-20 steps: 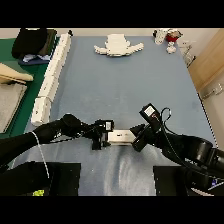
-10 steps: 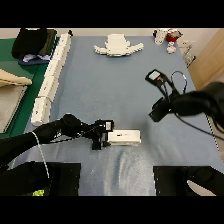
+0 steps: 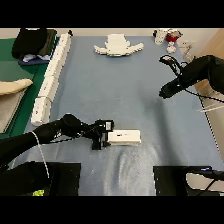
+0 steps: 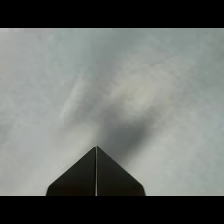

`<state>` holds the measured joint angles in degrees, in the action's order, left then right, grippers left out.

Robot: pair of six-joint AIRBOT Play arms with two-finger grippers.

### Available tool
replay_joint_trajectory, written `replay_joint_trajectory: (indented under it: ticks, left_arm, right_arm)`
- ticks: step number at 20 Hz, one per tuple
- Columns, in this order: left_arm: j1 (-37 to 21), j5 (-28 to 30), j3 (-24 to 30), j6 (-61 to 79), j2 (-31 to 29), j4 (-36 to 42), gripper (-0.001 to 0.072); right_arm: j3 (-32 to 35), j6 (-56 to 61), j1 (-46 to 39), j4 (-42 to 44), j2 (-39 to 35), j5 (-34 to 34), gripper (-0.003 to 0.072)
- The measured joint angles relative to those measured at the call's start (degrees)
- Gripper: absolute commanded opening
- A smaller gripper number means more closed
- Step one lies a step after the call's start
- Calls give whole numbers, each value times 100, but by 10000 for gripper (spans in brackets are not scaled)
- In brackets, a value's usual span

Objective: Fold the box.

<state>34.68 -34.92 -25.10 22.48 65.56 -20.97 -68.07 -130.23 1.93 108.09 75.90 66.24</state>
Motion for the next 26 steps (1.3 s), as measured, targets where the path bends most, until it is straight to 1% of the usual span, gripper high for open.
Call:
replay_joint_trajectory:
  ticks: [5, 15, 18, 20, 22, 24, 26]
  left_arm:
    - [0, 0, 0, 0, 0, 0, 410]
    - [0, 0, 0, 2, -7, 4, 410]
    - [0, 22, -13, -184, -166, -2, 410]
    - [-26, 186, -52, -752, -426, -52, 410]
    - [-142, 538, -98, -1486, -765, -256, 410]
    - [-398, 1058, -155, -2347, -1054, -485, 410]
    - [-800, 1506, -284, -3161, -1178, -750, 410]
  right_arm:
    - [-81, -236, -138, -2, 245, -387, 4]
    - [-94, -317, -168, -9, 302, -507, 4]
    - [-94, -319, -168, -9, 302, -514, 4]
    - [-94, -321, -168, -9, 302, -516, 5]
    - [-94, -321, -168, -9, 302, -514, 4]
    - [-94, -321, -168, -9, 302, -516, 4]
    - [-94, -321, -168, -9, 302, -516, 4]
